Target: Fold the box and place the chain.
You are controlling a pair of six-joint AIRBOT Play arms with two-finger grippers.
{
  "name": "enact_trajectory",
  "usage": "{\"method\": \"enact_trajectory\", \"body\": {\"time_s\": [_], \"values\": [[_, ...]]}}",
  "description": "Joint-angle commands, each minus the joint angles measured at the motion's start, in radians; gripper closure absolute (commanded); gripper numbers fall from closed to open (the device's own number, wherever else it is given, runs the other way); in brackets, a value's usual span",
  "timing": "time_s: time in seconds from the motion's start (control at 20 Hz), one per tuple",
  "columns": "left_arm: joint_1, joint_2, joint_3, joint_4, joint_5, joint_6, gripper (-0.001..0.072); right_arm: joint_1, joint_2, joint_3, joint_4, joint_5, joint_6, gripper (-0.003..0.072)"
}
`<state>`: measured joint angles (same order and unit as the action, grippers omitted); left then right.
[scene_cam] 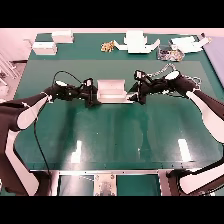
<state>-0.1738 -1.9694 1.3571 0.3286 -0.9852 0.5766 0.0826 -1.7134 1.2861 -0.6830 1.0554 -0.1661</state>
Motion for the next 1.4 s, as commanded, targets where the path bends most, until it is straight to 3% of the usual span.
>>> {"method": "enact_trajectory", "body": {"time_s": [0.0,0.1,0.3,0.65,0.8,0.85,0.9,0.95,1.1,1.3,1.35], "values": [[0.0,0.0,0.0,0.0,0.0,0.0,0.0084,0.005,-0.004,-0.002,0.052,-0.035,-0.063,0.0173],[0.0,0.0,0.0,0.0,0.0,0.0,0.0085,0.009,-0.012,-0.002,0.07,-0.038,-0.068,0.0195],[0.0,0.0,0.0,0.0,0.0,0.0,0.0084,0.029,-0.042,-0.002,0.096,-0.035,-0.075,0.039],[0.0,0.0,0.0,0.0,0.0,0.0,0.0084,0.072,-0.069,-0.002,0.201,-0.056,-0.144,0.0421],[0.0,0.0,0.0,0.0,0.0,0.0,0.0085,0.072,-0.079,-0.002,0.231,-0.058,-0.169,0.0412],[0.0,0.0,0.0,0.0,0.0,0.0,0.0084,0.071,-0.079,-0.002,0.23,-0.058,-0.169,0.036],[0.0,0.0,0.0,0.0,0.0,0.0,0.0085,0.069,-0.079,-0.002,0.23,-0.058,-0.169,0.0251],[0.0,0.0,0.0,0.0,0.0,0.0,0.0085,0.069,-0.079,-0.002,0.23,-0.051,-0.169,0.0044],[0.0,0.0,0.0,0.0,0.0,0.0,0.0085,0.069,-0.079,-0.002,0.224,0.014,-0.16,-0.0005],[0.0,0.0,0.0,0.0,0.0,0.0,0.0084,0.06,-0.079,-0.002,0.174,0.01,-0.113,0.0006],[0.0,0.0,0.0,0.0,0.0,0.0,0.0085,0.049,-0.078,-0.002,0.174,0.01,-0.105,0.0146]]}}
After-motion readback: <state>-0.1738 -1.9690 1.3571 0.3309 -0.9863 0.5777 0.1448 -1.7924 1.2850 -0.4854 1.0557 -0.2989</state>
